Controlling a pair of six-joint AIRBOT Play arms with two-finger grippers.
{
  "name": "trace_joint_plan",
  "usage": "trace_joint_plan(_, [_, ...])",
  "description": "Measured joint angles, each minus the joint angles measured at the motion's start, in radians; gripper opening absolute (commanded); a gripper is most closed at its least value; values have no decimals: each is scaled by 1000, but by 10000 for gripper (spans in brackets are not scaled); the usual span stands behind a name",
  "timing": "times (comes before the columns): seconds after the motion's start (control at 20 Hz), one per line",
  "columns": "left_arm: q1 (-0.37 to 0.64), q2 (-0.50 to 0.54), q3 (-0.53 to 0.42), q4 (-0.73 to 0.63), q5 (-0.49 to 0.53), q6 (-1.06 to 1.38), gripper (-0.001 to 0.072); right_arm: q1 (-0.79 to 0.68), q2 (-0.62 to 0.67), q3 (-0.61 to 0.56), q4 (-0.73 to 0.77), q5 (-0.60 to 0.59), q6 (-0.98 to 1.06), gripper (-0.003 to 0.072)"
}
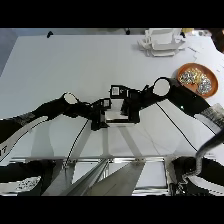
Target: Fold the box and place the chain.
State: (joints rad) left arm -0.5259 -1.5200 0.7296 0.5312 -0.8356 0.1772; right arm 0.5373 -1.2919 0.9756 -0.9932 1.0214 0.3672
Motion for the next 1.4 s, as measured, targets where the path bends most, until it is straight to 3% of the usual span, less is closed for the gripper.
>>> trace_joint_plan(0.05, [0,0,0,0,0,0,179,0,0,0,-4,-1,0,103])
trace_joint_plan(0.5, [0,0,0,0,0,0,179,34,-2,-48,-26,-3,2,132])
trace_joint_plan(0.65, [0,0,0,0,0,0,179,40,-2,-63,-31,-25,23,321])
trace_joint_plan(0.85, [0,0,0,0,0,0,179,44,6,-70,-24,-13,39,343])
trace_joint_plan(0.95, [0,0,0,0,0,0,179,45,25,-72,-13,1,43,303])
trace_joint_plan(1.05, [0,0,0,0,0,0,179,44,44,-72,6,3,45,48])
trace_joint_plan(1.1, [0,0,0,0,0,0,179,44,50,-72,11,5,45,11])
trace_joint_plan(1.4, [0,0,0,0,0,0,179,44,31,-72,25,-24,75,11])
